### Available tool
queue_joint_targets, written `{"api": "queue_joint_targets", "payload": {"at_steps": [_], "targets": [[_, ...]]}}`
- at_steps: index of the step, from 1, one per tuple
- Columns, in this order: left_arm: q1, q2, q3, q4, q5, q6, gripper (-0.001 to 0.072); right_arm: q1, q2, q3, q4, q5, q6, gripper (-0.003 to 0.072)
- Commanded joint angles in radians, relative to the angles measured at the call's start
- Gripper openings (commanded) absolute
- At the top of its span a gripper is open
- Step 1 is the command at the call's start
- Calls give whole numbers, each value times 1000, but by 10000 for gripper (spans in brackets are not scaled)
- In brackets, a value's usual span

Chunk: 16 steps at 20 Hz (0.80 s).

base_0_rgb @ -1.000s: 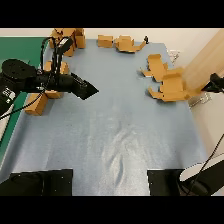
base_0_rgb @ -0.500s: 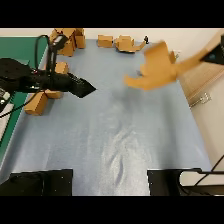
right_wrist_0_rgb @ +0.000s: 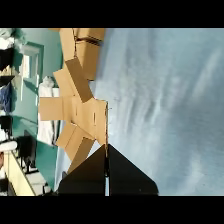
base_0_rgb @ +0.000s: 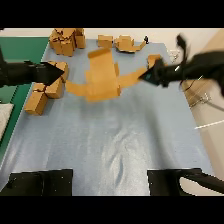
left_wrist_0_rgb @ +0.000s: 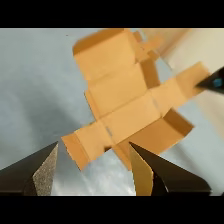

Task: Fold the box.

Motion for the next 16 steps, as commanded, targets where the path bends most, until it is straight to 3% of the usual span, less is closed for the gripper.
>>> {"api": "queue_joint_targets", "payload": {"at_steps": [1, 6, 16], "targets": [[42, 31, -1, 46, -16, -19, 682, 28, -2, -270, 55, 190, -124, 2], [42, -56, -1, 49, -14, -43, 682, -2, -175, -283, 21, 17, -242, 3], [-43, -304, -1, 39, -20, -56, 683, -4, -179, -350, -121, 111, -98, 4]]}}
